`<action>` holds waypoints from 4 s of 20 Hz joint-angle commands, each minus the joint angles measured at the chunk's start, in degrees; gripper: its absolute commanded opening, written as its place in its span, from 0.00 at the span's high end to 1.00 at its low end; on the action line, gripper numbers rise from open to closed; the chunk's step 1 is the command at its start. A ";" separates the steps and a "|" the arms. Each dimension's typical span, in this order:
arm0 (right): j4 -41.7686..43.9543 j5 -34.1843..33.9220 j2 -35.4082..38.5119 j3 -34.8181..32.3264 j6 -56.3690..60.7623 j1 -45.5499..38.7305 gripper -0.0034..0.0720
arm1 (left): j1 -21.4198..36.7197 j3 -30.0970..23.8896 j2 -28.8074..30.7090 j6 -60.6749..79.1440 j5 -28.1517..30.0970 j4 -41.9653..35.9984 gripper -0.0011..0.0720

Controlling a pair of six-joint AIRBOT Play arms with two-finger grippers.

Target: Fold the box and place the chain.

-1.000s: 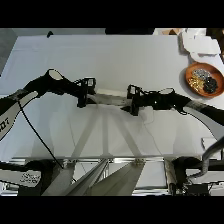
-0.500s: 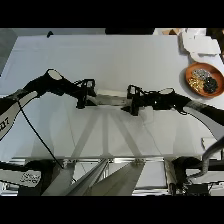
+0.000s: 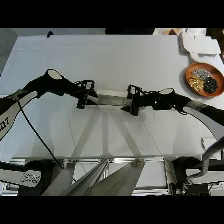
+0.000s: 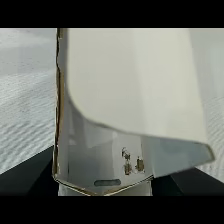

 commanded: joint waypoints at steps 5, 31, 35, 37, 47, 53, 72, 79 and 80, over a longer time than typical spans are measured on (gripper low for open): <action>-0.02 0.09 0.02 0.02 -0.02 0.00 0.30 | 0.07 -0.02 -0.04 0.90 1.90 -0.39 0.62; -0.02 0.09 0.02 0.02 -0.02 0.00 0.30 | -0.04 -0.02 -0.04 4.33 1.42 -2.86 0.97; -0.02 0.09 0.02 0.02 -0.02 0.00 0.30 | -0.04 -0.02 -0.04 4.26 -0.17 -2.89 0.97; -0.02 0.09 0.02 0.02 -0.02 0.00 0.30 | -0.04 -0.02 -0.04 4.24 -1.05 -3.02 0.97; -0.02 0.09 0.02 0.02 -0.02 0.00 0.30 | -0.04 -0.04 -0.07 3.82 -0.63 -3.04 0.59; -0.02 0.09 0.02 0.02 -0.02 0.00 0.30 | -0.04 -0.02 -0.07 3.87 -0.70 -2.49 0.61; -0.02 0.09 0.02 0.02 -0.02 0.00 0.30 | 3.30 -0.02 4.96 -3.17 1.81 3.08 0.97; -0.02 0.09 0.02 0.02 -0.02 0.00 0.30 | 10.03 -0.02 12.02 -21.84 1.40 3.10 0.97; -0.02 0.09 0.02 0.04 -0.02 0.00 0.30 | 11.80 -0.04 12.48 -27.74 1.40 3.28 0.98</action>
